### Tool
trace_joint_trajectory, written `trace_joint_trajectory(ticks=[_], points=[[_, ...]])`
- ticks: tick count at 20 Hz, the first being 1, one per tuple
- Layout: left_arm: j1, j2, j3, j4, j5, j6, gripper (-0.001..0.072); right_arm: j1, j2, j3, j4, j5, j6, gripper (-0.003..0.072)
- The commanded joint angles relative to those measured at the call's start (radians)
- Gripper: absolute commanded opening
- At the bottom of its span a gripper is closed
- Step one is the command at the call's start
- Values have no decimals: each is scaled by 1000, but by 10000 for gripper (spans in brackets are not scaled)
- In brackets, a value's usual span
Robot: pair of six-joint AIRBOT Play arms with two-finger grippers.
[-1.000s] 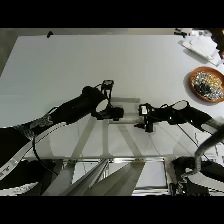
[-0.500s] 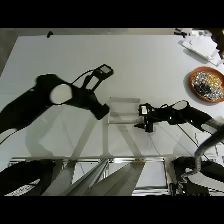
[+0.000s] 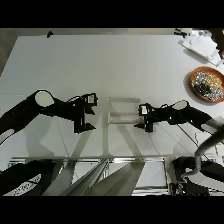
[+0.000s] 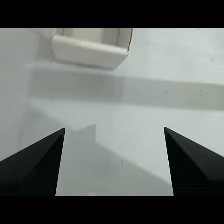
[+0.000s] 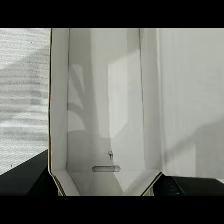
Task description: Fold the box and place the chain.
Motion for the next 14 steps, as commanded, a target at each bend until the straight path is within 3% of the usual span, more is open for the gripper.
trace_joint_trajectory(ticks=[1, 8, 14], points=[[21, -148, 7, -173, 9, 325, 707, 0, 0, 1, 0, 0, 0, 465], [9, -229, 73, -179, 13, 437, 714, 0, 0, 1, 0, 0, 0, 465], [-12, -275, 76, -201, 104, 425, 716, 0, 0, 1, 0, 0, 0, 465]])
